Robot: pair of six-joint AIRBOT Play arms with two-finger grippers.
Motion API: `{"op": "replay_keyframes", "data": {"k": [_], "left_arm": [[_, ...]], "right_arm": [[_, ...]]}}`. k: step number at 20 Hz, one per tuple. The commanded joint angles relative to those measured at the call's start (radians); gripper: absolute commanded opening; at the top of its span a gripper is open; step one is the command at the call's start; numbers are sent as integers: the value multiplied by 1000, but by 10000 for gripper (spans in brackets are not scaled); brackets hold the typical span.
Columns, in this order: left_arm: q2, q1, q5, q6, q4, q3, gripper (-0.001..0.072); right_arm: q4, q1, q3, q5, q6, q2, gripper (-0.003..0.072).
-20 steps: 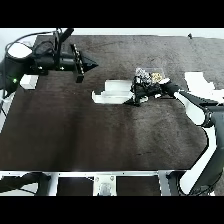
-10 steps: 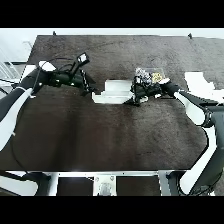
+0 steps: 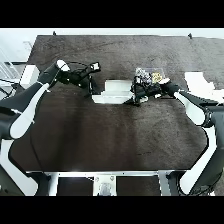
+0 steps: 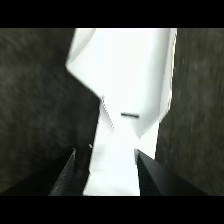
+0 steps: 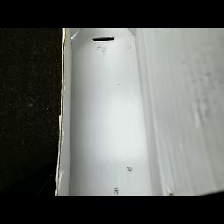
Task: Fold the box and place the chain.
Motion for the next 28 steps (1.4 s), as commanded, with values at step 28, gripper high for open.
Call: {"op": "replay_keyframes", "data": {"k": [28], "left_arm": [[-88,-58,13,117,18,51,439]], "right_arm": [[0,0,0,0,0,0,435]]}}
